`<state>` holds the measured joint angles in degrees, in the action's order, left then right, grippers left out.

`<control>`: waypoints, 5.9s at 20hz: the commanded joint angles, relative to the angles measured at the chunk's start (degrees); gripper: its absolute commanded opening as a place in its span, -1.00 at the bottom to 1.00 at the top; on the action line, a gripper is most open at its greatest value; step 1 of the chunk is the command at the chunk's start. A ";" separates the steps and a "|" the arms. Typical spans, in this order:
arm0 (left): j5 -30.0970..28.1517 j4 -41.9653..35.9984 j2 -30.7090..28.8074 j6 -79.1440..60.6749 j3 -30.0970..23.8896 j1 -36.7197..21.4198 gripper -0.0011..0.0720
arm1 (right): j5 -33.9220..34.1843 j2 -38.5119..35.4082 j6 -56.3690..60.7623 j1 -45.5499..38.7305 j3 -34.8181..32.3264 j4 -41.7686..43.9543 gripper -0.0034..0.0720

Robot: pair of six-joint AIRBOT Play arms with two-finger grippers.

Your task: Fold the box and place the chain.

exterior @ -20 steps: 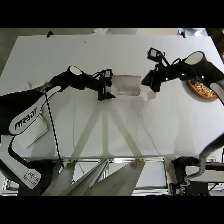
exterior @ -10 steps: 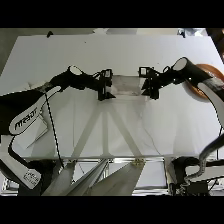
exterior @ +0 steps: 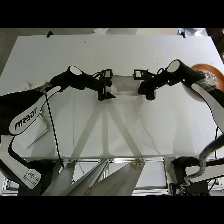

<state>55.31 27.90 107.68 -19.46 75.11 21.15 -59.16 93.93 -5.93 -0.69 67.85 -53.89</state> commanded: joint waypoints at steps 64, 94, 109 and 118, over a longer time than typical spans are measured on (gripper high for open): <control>-0.02 0.04 0.00 -0.02 0.02 0.02 0.18 | -11.65 4.17 48.72 -11.28 -1.09 17.03 -0.37; 0.00 0.04 0.00 -0.02 0.02 0.02 0.18 | -10.16 4.17 44.44 -9.05 -1.07 16.90 0.05; -0.02 0.04 0.00 -0.02 0.02 0.02 0.18 | -3.43 3.63 48.15 -5.86 -0.94 14.01 0.13; 0.00 0.02 0.00 -0.02 0.02 0.02 0.18 | 2.51 -0.90 60.67 -2.60 -0.94 3.43 0.13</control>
<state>55.35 27.94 107.68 -19.46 75.11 21.15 -59.40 94.56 48.21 -3.70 66.85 -44.40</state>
